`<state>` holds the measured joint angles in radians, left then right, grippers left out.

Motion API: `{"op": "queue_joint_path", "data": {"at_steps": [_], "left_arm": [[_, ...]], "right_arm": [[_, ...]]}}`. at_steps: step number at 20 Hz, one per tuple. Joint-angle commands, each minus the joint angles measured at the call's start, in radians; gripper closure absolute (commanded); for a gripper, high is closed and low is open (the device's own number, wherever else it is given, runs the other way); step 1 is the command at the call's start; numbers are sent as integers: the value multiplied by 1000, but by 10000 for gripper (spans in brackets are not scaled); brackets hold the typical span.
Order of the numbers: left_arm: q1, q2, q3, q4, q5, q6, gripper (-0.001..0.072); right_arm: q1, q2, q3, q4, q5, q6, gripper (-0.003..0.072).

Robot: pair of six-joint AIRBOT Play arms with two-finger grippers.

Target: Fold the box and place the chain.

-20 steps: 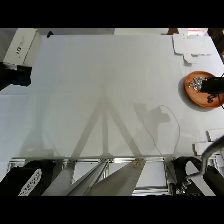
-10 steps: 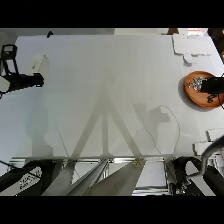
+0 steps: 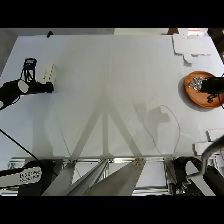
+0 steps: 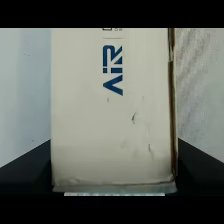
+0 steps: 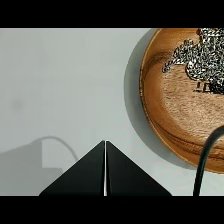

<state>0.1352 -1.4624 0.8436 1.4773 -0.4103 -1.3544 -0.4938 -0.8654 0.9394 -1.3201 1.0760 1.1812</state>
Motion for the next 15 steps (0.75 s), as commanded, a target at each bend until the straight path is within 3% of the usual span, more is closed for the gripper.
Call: {"op": "queue_joint_path", "data": {"at_steps": [1,2,3,9,15], "left_arm": [[1,-24,0,1,17,13,341],[1,-24,0,1,14,12,116],[1,-22,0,1,2,11,4],[0,126,0,1,-97,31,6],[-5,446,0,-18,-151,31,9]], "right_arm": [[-1,1,0,0,0,0,668],[-1,1,0,0,0,0,668],[-1,1,0,0,0,0,668],[-1,1,0,0,0,0,668],[-1,1,0,0,0,0,668]]}}
